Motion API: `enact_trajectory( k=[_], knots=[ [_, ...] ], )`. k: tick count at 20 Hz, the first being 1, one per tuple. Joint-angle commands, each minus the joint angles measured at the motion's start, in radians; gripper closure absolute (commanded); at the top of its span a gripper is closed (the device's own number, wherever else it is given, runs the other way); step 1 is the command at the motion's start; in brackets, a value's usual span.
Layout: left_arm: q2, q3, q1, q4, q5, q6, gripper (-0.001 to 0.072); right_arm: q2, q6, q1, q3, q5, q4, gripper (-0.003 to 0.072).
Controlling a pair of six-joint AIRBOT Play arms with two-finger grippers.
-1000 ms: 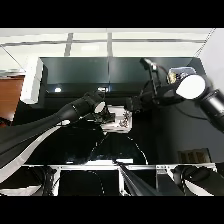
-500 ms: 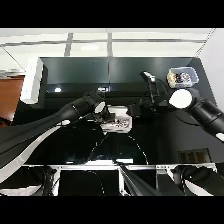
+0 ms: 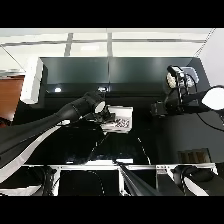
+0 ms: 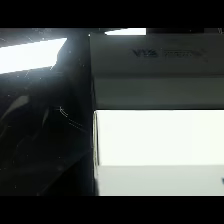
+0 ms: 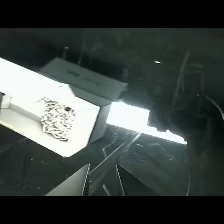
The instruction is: Fold the box and place the chain.
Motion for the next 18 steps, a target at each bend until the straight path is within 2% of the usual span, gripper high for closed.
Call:
enact_trajectory(
  k=[1, 2, 3, 4, 6, 8, 10, 11, 13, 14, 15, 16, 17, 18],
  knots=[
    [0.003, 0.043, -0.003, 0.021, -0.031, -0.043, 0.0644, 0.013, 0.000, -0.009, 0.000, 0.011, -0.018, 0.0477],
    [0.004, 0.070, -0.003, 0.031, -0.050, -0.055, 0.0487, 0.013, -0.001, -0.010, 0.000, 0.008, -0.019, 0.0477],
    [0.004, 0.098, -0.001, 0.030, -0.079, -0.060, 0.0284, 0.013, -0.001, -0.010, 0.000, 0.002, -0.024, 0.0477],
    [0.007, 0.124, -0.001, 0.046, -0.114, -0.052, 0.0199, 0.013, -0.001, -0.010, 0.000, -0.006, -0.032, 0.0477],
    [0.053, 0.141, -0.008, 0.085, -0.147, 0.043, 0.0194, 0.013, -0.001, -0.010, 0.000, -0.023, -0.047, 0.0477],
    [0.138, 0.115, -0.015, 0.160, -0.170, 0.146, 0.0193, 0.013, 0.000, -0.010, 0.000, -0.029, -0.052, 0.0477],
    [0.266, 0.006, 0.002, 0.282, -0.154, 0.194, 0.0194, 0.013, -0.001, -0.010, 0.000, -0.027, -0.052, 0.0477],
    [0.325, -0.067, 0.043, 0.325, -0.143, 0.192, 0.0194, 0.013, 0.000, -0.010, 0.000, -0.028, -0.052, 0.0477],
    [0.435, -0.217, 0.200, 0.278, -0.081, 0.208, 0.0194, 0.012, 0.000, -0.010, 0.000, -0.028, -0.052, 0.0477],
    [0.480, -0.285, 0.302, 0.172, -0.005, 0.272, 0.0194, 0.013, 0.000, -0.010, 0.000, -0.029, -0.052, 0.0477],
    [0.508, -0.338, 0.399, 0.001, 0.077, 0.417, 0.0194, 0.012, 0.000, -0.010, 0.000, -0.031, -0.052, 0.0477],
    [0.516, -0.384, 0.494, -0.251, 0.137, 0.731, 0.0197, 0.012, 0.000, -0.010, 0.000, -0.033, -0.052, 0.0477],
    [0.510, -0.416, 0.554, -0.498, 0.122, 1.171, 0.0198, 0.012, 0.000, -0.010, 0.000, -0.034, -0.052, 0.0477],
    [0.498, -0.438, 0.593, -0.676, 0.042, 1.562, 0.0197, 0.012, 0.000, -0.010, 0.000, -0.034, -0.051, 0.0477]
  ],
)
